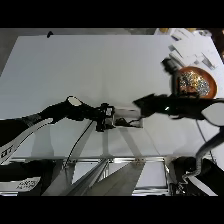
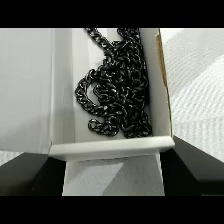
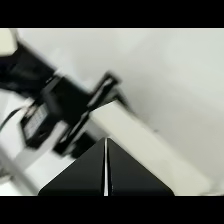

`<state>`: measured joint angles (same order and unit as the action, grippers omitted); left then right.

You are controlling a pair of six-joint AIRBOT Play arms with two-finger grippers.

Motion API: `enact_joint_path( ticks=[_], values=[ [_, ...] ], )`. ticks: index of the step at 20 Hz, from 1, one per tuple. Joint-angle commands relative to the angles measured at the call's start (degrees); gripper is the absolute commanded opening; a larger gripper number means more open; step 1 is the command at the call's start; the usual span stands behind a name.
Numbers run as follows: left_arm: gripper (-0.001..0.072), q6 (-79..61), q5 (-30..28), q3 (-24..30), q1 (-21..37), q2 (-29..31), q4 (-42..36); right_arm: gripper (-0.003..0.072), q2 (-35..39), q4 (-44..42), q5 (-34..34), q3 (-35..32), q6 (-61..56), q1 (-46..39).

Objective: Fold the box and place the chain.

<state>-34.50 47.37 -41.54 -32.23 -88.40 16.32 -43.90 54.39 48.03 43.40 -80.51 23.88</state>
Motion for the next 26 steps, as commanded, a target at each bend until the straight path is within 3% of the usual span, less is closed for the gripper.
enact_joint_path(
  ticks=[1,6,9,10,11,12,26],
  values=[
    [0.0069,0.0,0.0,0.0,0.0,0.0,0.0,0.0014,-0.4,7.4,1.4,1.9,-0.6,-11.0],
    [0.0069,0.0,0.0,0.0,0.0,0.0,0.0,0.0013,-8.7,22.4,7.5,1.9,-6.3,-18.5],
    [0.0069,0.0,0.0,0.0,0.0,0.0,0.0,0.0014,-16.1,23.6,8.2,1.6,-6.5,-18.5],
    [0.0069,0.0,0.0,0.0,0.0,0.0,0.0,0.0048,-18.3,23.3,8.3,1.6,-6.5,-18.5],
    [0.0069,0.0,0.0,0.0,0.0,0.0,0.0,0.0206,-20.2,23.4,8.3,1.4,-6.5,-18.5],
    [0.0069,0.0,0.0,0.0,0.0,0.0,0.0,0.0307,-21.6,23.7,8.1,1.1,-6.5,-18.5],
    [0.0069,0.0,0.0,0.0,0.0,0.0,0.0,0.029,-30.3,25.0,4.0,0.9,-8.2,-18.5]
  ],
)
